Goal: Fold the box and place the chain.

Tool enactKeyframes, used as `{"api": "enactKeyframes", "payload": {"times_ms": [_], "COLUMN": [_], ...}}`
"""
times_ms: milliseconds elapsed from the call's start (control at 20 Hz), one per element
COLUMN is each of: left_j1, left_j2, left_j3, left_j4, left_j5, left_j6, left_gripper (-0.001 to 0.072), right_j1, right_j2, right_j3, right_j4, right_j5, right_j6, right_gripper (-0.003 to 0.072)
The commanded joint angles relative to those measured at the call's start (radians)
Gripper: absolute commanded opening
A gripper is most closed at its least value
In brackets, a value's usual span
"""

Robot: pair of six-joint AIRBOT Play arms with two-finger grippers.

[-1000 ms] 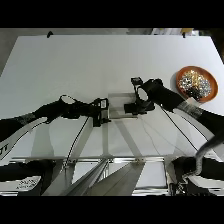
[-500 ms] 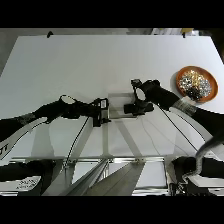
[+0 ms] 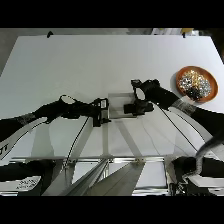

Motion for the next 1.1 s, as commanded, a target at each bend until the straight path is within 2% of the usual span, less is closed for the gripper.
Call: {"api": "enactKeyframes", "payload": {"times_ms": [0,200,250,300,500,550,600,650,950,1000,1050], "left_j1": [0.000,0.000,0.000,0.000,0.000,0.000,0.000,0.000,0.000,0.000,0.000], "left_j2": [0.001,0.001,0.001,0.001,0.001,0.001,0.001,0.001,0.001,0.001,0.001], "left_j3": [0.000,0.000,0.000,0.000,0.000,0.000,0.000,0.000,0.000,0.000,0.000], "left_j4": [0.000,0.000,0.000,0.000,0.000,0.000,0.000,0.000,0.000,0.000,0.000], "left_j5": [0.000,0.000,0.000,0.000,0.000,0.000,0.000,0.000,0.000,0.000,0.000], "left_j6": [-0.001,-0.001,-0.001,-0.001,-0.001,-0.001,-0.001,-0.001,-0.001,-0.001,-0.001], "left_gripper": [0.0011,0.0011,0.0011,0.0011,0.0011,0.0011,0.0011,0.0011,0.0011,0.0011,0.0011], "right_j1": [0.000,0.000,0.000,0.000,0.000,0.000,0.000,0.000,0.001,0.001,0.001], "right_j2": [0.000,-0.002,-0.002,-0.002,-0.002,-0.002,-0.001,-0.001,0.030,0.040,0.051], "right_j3": [0.000,0.000,0.000,0.000,0.000,0.000,0.000,0.000,0.000,0.000,0.000], "right_j4": [0.002,0.002,0.002,0.002,0.002,0.002,0.002,0.001,-0.011,-0.013,-0.018], "right_j5": [-0.017,-0.028,-0.028,-0.030,-0.039,-0.041,-0.042,-0.042,-0.035,-0.035,-0.036], "right_j6": [0.006,0.006,0.006,0.006,0.006,0.006,0.006,0.006,-0.037,-0.047,-0.047], "right_gripper": [0.0119,0.0120,0.0107,0.0034,0.0022,0.0041,0.0116,0.0140,0.0141,0.0164,0.0231]}}
